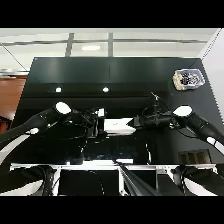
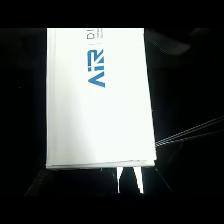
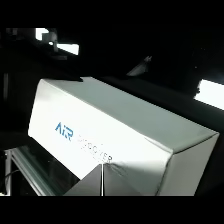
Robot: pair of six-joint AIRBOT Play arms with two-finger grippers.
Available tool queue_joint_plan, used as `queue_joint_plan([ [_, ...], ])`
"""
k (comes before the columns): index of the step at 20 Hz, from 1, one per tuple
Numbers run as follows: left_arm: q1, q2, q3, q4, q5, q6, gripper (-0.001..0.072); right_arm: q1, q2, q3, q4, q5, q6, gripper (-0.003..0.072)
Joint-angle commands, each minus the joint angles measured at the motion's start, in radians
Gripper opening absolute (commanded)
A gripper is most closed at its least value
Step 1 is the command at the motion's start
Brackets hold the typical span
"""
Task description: Fold the box and place the chain.
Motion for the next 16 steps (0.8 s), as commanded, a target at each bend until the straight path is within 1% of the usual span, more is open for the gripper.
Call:
queue_joint_plan([
  [1,0.0,0.0,0.001,-0.001,0.001,0.0,0.04,0.026,-0.015,-0.003,-0.064,-0.053,0.035,0.0011],
  [4,0.0,0.0,0.001,-0.001,0.001,0.0,0.04,0.032,-0.015,-0.003,-0.061,-0.085,0.035,0.0011],
  [8,0.0,0.0,0.001,-0.001,0.001,0.0,0.04,0.028,-0.006,0.001,-0.06,-0.046,0.034,0.0011],
  [10,0.0,0.0,0.001,-0.001,0.001,-0.001,0.04,0.005,0.022,0.031,-0.06,0.035,0.033,0.0012],
  [13,0.003,0.0,0.001,-0.001,0.001,0.0,0.04,-0.077,0.105,0.124,-0.076,0.225,0.034,0.0012],
  [14,0.003,0.0,0.001,-0.001,0.006,0.0,0.0403,-0.118,0.139,0.153,-0.106,0.272,0.035,0.0011],
  [15,0.003,0.002,0.002,0.002,0.006,0.0,0.0464,-0.167,0.176,0.176,-0.147,0.298,0.039,0.0012],
  [16,0.007,0.008,0.002,0.015,0.007,0.0,0.0698,-0.215,0.211,0.182,-0.168,0.298,0.045,0.0011],
])
